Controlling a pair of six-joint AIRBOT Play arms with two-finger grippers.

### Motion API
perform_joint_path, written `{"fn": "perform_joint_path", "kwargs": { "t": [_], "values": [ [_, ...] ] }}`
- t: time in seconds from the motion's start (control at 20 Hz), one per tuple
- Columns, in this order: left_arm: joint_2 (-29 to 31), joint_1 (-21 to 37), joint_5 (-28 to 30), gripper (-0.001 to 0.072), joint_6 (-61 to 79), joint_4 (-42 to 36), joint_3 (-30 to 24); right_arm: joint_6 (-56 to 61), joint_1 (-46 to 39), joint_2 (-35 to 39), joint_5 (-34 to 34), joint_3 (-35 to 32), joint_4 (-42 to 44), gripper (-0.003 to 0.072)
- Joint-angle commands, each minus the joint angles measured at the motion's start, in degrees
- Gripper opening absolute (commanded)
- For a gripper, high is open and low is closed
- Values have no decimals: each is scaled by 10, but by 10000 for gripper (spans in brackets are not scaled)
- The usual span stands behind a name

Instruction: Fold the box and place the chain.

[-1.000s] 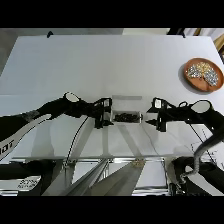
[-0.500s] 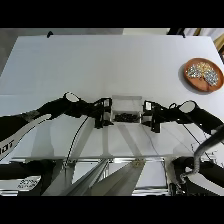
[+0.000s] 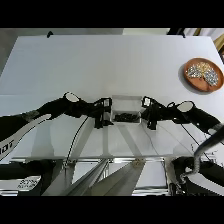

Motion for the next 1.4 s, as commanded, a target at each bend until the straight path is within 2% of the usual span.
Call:
{"fn": "perform_joint_path", "kwargs": {
  "t": [0.0, 0.2, 0.35, 0.45, 0.6, 0.75, 0.9, 1.05, 1.2, 1.35],
  "values": [
    [0, 0, 0, 143, 0, 0, 0, 13, 1, 0, 1, 0, 4, 13],
    [0, 0, 0, 143, 0, 0, 0, 63, 1, 10, -2, 0, 1, 12],
    [0, 0, 0, 143, 0, 0, 0, 63, 0, 47, -8, 0, -14, 12],
    [0, 0, 0, 143, 0, 0, 0, 71, 0, 83, -8, 0, -56, 12],
    [0, 0, 0, 143, 0, 0, 0, 149, 0, 145, -8, 0, -148, 12],
    [0, 0, 0, 143, 0, 0, 0, 196, 0, 209, -1, 0, -171, 12],
    [0, 0, 0, 143, 0, 0, 0, 196, 0, 275, 4, 0, -137, 12],
    [0, 0, 0, 143, 0, 0, 0, 193, 0, 322, 14, 0, -47, 12],
    [0, 0, 0, 143, 0, 0, 0, 144, 5, 329, 47, 0, 76, 12],
    [0, 0, 0, 143, 0, 0, 0, 131, 47, 323, 9, 0, 144, 12]
  ]
}}
